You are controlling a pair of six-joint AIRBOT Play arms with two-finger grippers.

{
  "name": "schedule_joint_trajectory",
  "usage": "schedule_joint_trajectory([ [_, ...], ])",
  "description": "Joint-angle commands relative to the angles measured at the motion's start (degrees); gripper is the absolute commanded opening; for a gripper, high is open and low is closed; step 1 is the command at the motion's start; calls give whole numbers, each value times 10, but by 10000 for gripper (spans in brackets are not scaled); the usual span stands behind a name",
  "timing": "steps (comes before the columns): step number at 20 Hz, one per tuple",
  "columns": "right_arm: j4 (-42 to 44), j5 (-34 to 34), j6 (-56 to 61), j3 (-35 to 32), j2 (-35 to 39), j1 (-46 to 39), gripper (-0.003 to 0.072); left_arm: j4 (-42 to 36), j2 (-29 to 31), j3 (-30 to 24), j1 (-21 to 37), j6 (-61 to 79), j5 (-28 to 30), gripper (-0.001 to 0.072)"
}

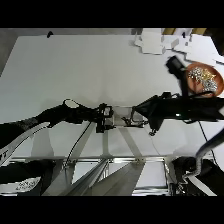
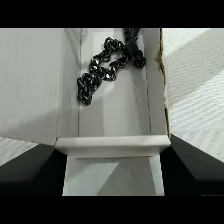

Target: Fold the box and place the chain.

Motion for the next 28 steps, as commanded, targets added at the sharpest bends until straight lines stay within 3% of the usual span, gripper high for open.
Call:
schedule_joint_trajectory([
  [1,-74,-5,19,0,-64,31,22,0,0,0,0,0,0,136],
  [8,-113,-6,25,0,-166,74,24,0,0,0,0,0,0,136],
  [11,-114,-19,25,0,-181,75,128,0,0,0,0,0,0,136],
  [14,-137,-12,25,3,-172,75,200,0,0,0,0,0,0,136],
  [18,-167,15,22,3,-119,42,203,0,0,0,0,0,0,136],
  [23,-206,94,-16,-4,-77,-78,200,0,0,0,0,0,0,136],
  [28,-221,21,-93,-97,-86,-109,198,0,0,0,0,0,0,136],
])
